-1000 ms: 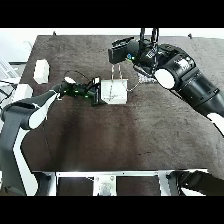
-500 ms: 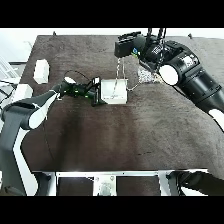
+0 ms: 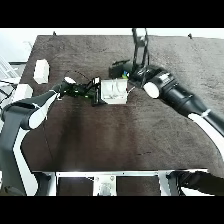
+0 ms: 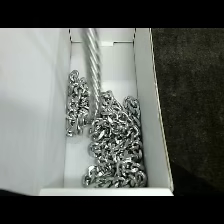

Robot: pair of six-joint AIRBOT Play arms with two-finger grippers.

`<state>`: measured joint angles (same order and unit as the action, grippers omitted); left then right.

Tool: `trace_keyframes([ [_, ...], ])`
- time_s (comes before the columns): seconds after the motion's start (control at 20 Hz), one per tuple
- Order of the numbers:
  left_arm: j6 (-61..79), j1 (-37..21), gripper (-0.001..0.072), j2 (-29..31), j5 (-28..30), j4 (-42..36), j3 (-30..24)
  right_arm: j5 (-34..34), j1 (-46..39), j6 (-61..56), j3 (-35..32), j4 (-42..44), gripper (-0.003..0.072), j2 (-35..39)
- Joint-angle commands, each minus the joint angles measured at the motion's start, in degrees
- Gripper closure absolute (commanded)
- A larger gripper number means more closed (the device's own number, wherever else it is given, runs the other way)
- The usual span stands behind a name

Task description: Fold the box and place the chain.

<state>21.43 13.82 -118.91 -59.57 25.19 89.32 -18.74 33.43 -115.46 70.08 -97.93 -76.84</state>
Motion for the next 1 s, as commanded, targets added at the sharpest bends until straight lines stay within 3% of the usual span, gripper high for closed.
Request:
trace_keyframes([
  [0.0,0.02,-0.04,0.0237,-0.02,0.09,0.02,0.0,2.03,0.17,-2.49,-4.04,0.46,0.0678,-5.38],
  [0.1,0.02,-0.04,0.0238,-0.02,0.09,0.02,0.0,2.03,0.17,-3.08,-5.79,1.11,0.0646,-8.44],
  [0.2,0.02,-0.04,0.0238,-0.02,0.09,0.02,0.0,2.01,0.02,-2.99,-5.99,1.22,0.0316,-9.11],
  [0.4,0.02,-0.04,0.0238,-0.02,0.09,0.02,0.0,1.51,-2.32,-2.51,-5.42,0.96,0.0311,-7.1],
  [0.6,0.02,-0.04,0.0238,-0.02,0.09,0.0,0.0,-5.01,-9.84,0.0,-5.75,-1.57,0.0306,-2.56],
  [0.65,0.02,-0.04,0.0238,-0.02,0.09,0.0,0.0,-5.51,-12.48,-0.07,-5.81,-1.51,0.0227,-2.69],
  [0.7,0.02,-0.04,0.0238,-0.02,0.09,0.02,0.0,-5.29,-15.21,-0.04,-5.99,-1.16,0.0169,-3.45],
  [0.95,0.04,-0.04,0.0238,-0.02,0.15,0.0,0.0,1.03,-23.02,3.26,-5.33,8.26,0.0169,-13.25],
])
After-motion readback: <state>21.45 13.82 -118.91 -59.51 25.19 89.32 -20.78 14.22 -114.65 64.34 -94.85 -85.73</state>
